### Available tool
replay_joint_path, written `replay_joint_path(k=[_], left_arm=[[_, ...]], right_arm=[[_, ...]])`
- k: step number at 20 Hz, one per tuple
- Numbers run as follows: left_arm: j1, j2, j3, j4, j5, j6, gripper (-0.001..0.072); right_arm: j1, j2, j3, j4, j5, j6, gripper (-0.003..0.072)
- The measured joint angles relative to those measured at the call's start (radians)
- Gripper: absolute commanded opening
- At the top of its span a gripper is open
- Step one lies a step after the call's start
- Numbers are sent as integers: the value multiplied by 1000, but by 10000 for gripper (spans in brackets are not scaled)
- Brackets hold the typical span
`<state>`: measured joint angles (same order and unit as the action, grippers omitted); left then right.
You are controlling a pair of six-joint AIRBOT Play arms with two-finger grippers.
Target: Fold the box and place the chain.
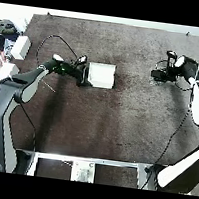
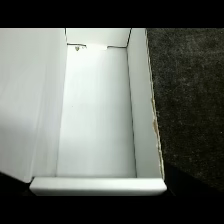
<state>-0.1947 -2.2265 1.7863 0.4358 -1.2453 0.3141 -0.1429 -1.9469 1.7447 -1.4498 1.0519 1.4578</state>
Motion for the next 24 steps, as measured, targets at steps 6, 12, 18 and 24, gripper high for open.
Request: replay_joint_path(k=[6, 12, 18, 24], left_arm=[[0, 0, 0, 0, 0, 0, 444], [0, 0, 0, 0, 0, 0, 443], [0, 0, 0, 0, 0, 0, 444], [0, 0, 0, 0, 0, 0, 444]], right_arm=[[12, 82, 25, -3, 2, 0, 11], [16, 208, 29, -13, 29, -9, 11], [31, 410, 29, -8, 25, -64, 11], [41, 627, 29, -5, -151, -140, 10]])
